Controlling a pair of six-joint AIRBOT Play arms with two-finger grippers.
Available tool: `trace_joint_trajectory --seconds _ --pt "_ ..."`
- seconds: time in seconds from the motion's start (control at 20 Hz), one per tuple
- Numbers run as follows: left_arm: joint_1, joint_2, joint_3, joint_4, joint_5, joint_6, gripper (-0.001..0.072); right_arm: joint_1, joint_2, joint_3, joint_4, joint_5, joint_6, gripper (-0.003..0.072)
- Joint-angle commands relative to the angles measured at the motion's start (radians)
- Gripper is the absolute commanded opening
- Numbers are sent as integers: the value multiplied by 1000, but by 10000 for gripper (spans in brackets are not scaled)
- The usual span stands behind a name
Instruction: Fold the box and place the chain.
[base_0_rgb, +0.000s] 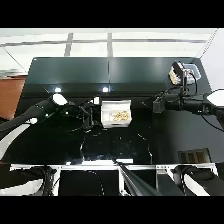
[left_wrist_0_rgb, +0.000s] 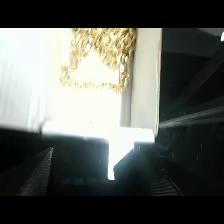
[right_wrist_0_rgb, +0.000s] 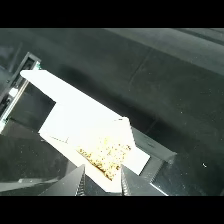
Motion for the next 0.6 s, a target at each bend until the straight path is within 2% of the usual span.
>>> trace_joint_trajectory --seconds 0.0,0.55 --pt "-7 -16 4 -100 -6 116 710 -1 -1 0 0 -1 2 268" --pt "-31 -31 6 -114 37 114 710 -1 -1 0 0 -4 2 268"
